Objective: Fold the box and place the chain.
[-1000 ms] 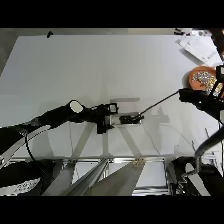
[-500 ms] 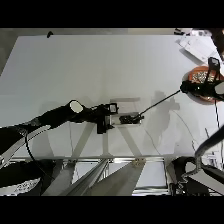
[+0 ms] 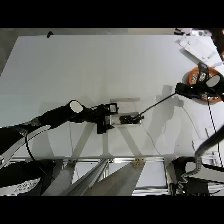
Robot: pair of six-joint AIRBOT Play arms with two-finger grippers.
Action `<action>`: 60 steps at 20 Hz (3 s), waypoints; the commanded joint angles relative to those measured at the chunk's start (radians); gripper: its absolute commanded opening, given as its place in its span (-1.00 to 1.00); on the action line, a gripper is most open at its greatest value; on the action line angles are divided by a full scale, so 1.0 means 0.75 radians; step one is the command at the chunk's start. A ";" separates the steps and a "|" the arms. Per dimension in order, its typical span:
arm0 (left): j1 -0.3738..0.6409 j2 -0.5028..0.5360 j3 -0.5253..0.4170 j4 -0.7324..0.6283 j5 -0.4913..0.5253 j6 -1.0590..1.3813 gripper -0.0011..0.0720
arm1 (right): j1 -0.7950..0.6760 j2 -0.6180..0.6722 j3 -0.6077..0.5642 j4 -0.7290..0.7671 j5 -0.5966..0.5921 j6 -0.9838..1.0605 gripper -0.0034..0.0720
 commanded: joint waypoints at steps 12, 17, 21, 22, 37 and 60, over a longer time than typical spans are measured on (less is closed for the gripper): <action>-0.001 0.001 0.000 0.000 0.000 0.001 -0.11 | 0.000 -0.082 0.032 -0.067 -0.105 0.044 -0.20; -0.001 0.001 0.000 0.000 0.000 0.001 -0.11 | 0.021 -0.143 0.032 -0.066 -0.097 0.038 -0.31; -0.001 0.001 0.000 0.000 0.001 0.001 -0.11 | 0.072 -0.183 0.033 -0.067 -0.102 0.038 -0.59; -0.001 0.001 0.000 0.000 0.001 0.001 -0.11 | 0.076 -0.184 0.033 -0.067 -0.101 0.034 -0.77; -0.001 0.001 0.000 0.000 -0.001 0.001 -0.11 | 0.055 0.226 0.034 -0.078 0.033 -0.040 -0.86; -0.001 0.001 0.000 0.000 -0.055 0.001 -0.11 | 0.374 1.109 0.033 0.638 0.656 -0.387 -0.86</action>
